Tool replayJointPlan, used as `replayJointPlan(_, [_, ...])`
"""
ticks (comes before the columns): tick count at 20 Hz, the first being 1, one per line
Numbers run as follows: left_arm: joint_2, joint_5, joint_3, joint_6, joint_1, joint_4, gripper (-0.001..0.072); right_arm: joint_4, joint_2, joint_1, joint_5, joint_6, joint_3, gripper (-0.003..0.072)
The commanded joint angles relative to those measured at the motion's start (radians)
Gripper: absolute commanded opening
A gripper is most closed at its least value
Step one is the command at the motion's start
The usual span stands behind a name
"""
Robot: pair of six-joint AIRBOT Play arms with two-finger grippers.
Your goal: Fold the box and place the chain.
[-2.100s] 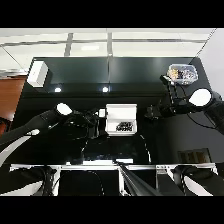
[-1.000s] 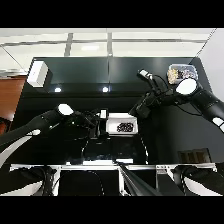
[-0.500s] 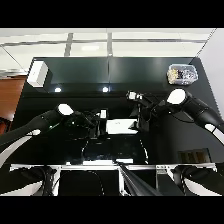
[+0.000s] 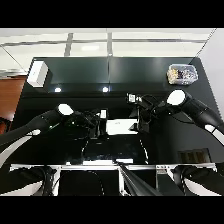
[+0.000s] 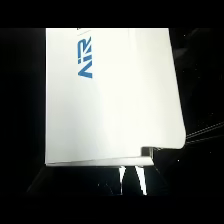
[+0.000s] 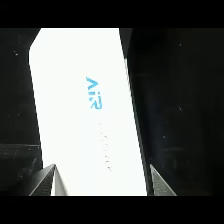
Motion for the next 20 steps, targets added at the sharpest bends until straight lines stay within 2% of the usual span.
replayJointPlan(1, [-0.001, 0.000, 0.000, -0.001, 0.000, 0.000, 0.0407, 0.000, 0.010, 0.001, 0.028, -0.002, 0.002, 0.0708])
replayJointPlan(9, [-0.001, 0.000, 0.000, -0.001, 0.000, 0.000, 0.0407, -0.034, 0.010, 0.031, 0.005, 0.005, 0.002, 0.0707])
replayJointPlan(10, [-0.001, 0.000, 0.000, -0.001, 0.000, 0.000, 0.0407, -0.050, 0.010, 0.032, -0.005, 0.018, 0.002, 0.0616])
replayJointPlan(11, [-0.001, 0.000, 0.000, -0.001, 0.000, 0.000, 0.0407, -0.056, 0.010, 0.032, -0.006, 0.028, 0.002, 0.0455])
replayJointPlan(12, [-0.001, -0.001, 0.000, -0.001, 0.000, 0.001, 0.0407, -0.056, 0.010, 0.029, -0.005, 0.039, 0.002, 0.0431])
replayJointPlan(15, [-0.001, -0.002, 0.000, -0.001, 0.000, 0.001, 0.0407, -0.056, 0.010, 0.030, -0.005, 0.070, 0.002, 0.0429])
replayJointPlan(16, [-0.001, -0.002, 0.000, -0.001, 0.000, 0.001, 0.0407, -0.056, 0.010, 0.030, -0.002, 0.071, 0.002, 0.0397])
replayJointPlan(17, [-0.001, -0.002, 0.000, -0.001, 0.000, 0.001, 0.0407, -0.055, 0.010, 0.030, 0.006, 0.071, 0.002, 0.0261])
replayJointPlan(20, [-0.001, -0.002, 0.000, -0.001, 0.000, 0.001, 0.0407, -0.056, 0.010, 0.030, 0.011, 0.071, 0.002, 0.0254])
